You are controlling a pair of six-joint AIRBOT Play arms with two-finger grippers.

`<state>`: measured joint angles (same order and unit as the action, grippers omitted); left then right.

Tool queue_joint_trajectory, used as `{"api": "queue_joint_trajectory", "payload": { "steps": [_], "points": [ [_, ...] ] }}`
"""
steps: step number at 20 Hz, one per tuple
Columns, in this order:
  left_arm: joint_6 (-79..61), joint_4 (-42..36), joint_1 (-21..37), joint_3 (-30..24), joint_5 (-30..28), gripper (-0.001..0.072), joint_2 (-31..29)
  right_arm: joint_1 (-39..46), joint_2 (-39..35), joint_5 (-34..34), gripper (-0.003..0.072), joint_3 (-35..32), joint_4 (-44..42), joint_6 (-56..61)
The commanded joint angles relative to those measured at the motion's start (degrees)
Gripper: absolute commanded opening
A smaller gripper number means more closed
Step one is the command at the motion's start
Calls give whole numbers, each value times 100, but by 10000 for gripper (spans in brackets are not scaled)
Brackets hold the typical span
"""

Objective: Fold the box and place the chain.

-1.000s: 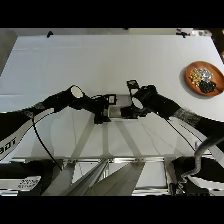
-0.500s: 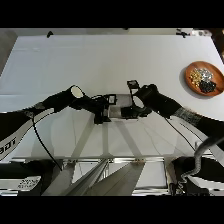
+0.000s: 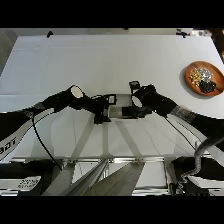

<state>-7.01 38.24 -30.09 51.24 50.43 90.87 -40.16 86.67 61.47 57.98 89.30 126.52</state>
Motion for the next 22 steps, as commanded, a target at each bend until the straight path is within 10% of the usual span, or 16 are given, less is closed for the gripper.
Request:
{"api": "queue_joint_trajectory", "payload": {
  "steps": [1, 3, 7, 8, 10, 12, 13, 16, 21, 22],
  "points": [
    [-4, 0, -2, 2, -7, 414, 2, -7, 203, -39, 150, -2, -50, 271],
    [-4, 0, -2, 0, -7, 414, 2, -7, 245, -63, 10, -2, -52, 271],
    [-4, 0, 0, 0, -9, 414, 0, -7, 251, -42, 13, -2, -59, 269],
    [-4, 0, -2, 2, -7, 414, 0, -7, 249, -37, 77, -2, -59, 267],
    [-2, -2, -2, 0, -7, 414, 0, -7, 249, 68, 438, -2, -57, 256],
    [-4, -2, -2, 0, -7, 414, 0, -7, 221, 109, 461, -2, -52, 245],
    [-2, 0, -2, 0, -7, 414, 0, -7, 197, 87, 446, -2, -42, 247],
    [-4, 0, -2, 0, -7, 414, 2, -7, 140, 63, 13, -2, 33, 258],
    [-4, -2, -2, 2, -7, 414, 2, -7, 109, 144, 21, -2, 46, 240],
    [-2, -2, -2, 2, -7, 414, 2, -7, 83, 186, 116, -2, 52, 216]
  ]
}}
